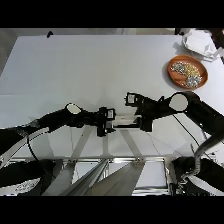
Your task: Fold the box and place the chain.
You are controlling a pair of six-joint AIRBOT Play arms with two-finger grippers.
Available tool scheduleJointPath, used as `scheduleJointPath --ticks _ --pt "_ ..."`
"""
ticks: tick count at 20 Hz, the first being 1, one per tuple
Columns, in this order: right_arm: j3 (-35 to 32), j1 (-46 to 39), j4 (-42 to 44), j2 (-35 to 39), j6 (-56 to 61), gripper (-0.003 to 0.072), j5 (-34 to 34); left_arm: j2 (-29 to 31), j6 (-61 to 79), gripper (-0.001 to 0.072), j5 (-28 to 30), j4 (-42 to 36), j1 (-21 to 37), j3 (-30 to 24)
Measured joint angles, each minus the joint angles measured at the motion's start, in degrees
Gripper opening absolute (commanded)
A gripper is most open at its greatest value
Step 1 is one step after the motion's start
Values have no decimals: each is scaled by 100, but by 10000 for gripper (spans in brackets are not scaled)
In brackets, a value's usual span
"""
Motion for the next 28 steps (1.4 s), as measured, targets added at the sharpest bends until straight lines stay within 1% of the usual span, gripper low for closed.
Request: scheduleJointPath --ticks 14,22,28 --pt "-361 0 120 9 -15 295 168 0 4 86 2 7 0 0" --pt "-409 2 184 57 20 302 247 -2 22 86 -20 17 0 0" --pt "-415 2 345 201 26 302 122 -2 4 86 -13 7 0 0"
